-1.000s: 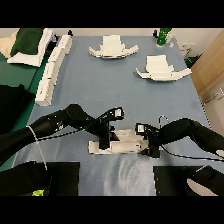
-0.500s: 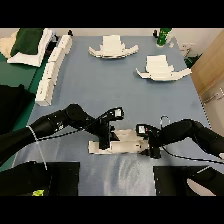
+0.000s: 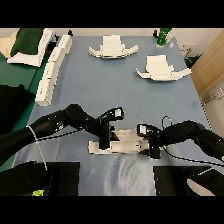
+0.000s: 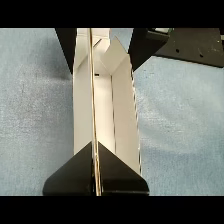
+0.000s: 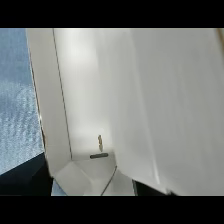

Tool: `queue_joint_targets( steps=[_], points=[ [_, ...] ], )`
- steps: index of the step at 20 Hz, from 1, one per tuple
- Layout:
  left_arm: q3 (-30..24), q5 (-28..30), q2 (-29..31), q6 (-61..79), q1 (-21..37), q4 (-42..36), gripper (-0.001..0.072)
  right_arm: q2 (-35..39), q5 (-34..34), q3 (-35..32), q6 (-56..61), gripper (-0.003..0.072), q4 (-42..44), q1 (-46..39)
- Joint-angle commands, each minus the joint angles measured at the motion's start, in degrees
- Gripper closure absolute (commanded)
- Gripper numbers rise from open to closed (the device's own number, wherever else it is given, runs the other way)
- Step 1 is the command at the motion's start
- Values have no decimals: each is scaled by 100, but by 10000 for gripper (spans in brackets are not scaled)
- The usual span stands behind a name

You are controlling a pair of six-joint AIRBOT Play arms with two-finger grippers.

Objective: Fold the box.

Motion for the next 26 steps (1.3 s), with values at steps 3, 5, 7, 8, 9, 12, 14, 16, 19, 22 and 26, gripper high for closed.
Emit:
queue_joint_targets(
  steps=[3,5,7,8,9,12,14,16,19,22,26],
  points=[
    [-2,2,-2,2,-2,0,695,4,372,-208,-22,-20,35,168],
    [-2,0,-2,2,-2,0,695,4,398,-249,-22,-20,35,195],
    [-2,0,-2,2,-2,0,695,4,422,-249,-22,16,2,192],
    [-2,2,-2,2,-2,0,695,4,424,-251,-22,45,-9,192],
    [-2,2,-2,2,-2,0,695,4,424,-254,-22,45,-26,192],
    [-2,2,-2,2,-2,0,695,-55,452,-256,-20,45,-129,190],
    [-2,0,-2,0,-2,0,695,-247,466,-254,-22,126,-122,192],
    [-2,0,-2,2,-2,0,695,-282,472,-245,-26,183,-72,192],
    [-2,0,-2,2,-2,0,695,-210,459,-247,-22,183,-111,192],
    [-2,0,-2,2,-2,0,695,-195,459,-247,-22,183,-116,192],
    [-2,0,-2,2,-2,0,695,-195,461,-247,-20,182,-114,192]
  ],
)
